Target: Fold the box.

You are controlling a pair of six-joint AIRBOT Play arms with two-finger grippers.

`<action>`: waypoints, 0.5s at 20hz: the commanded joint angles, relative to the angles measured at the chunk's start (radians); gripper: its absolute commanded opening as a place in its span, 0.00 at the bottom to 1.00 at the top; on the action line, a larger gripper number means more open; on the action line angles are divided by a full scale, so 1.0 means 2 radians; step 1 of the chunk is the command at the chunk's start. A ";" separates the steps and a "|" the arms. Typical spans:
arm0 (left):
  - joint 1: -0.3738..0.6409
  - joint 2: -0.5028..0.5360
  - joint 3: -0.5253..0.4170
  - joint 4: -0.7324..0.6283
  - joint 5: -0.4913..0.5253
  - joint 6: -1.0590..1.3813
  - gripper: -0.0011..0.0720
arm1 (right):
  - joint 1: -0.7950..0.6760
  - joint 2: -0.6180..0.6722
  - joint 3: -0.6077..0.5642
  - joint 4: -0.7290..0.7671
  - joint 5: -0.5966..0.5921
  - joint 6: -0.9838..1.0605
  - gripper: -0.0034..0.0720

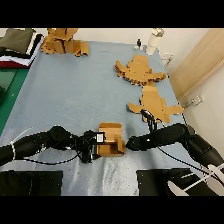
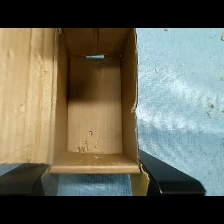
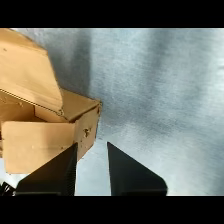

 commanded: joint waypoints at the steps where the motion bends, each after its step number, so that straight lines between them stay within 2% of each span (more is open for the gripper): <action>1: 0.000 0.000 0.000 0.000 0.000 0.000 0.65 | 0.001 0.003 0.000 0.027 0.011 0.000 0.58; 2: 0.000 0.000 0.000 0.000 0.000 0.000 0.65 | 0.001 0.003 0.001 0.033 0.011 0.000 0.65; 10: 0.000 0.000 0.000 0.000 0.000 0.000 0.65 | 0.001 0.009 0.002 0.032 0.010 0.001 0.65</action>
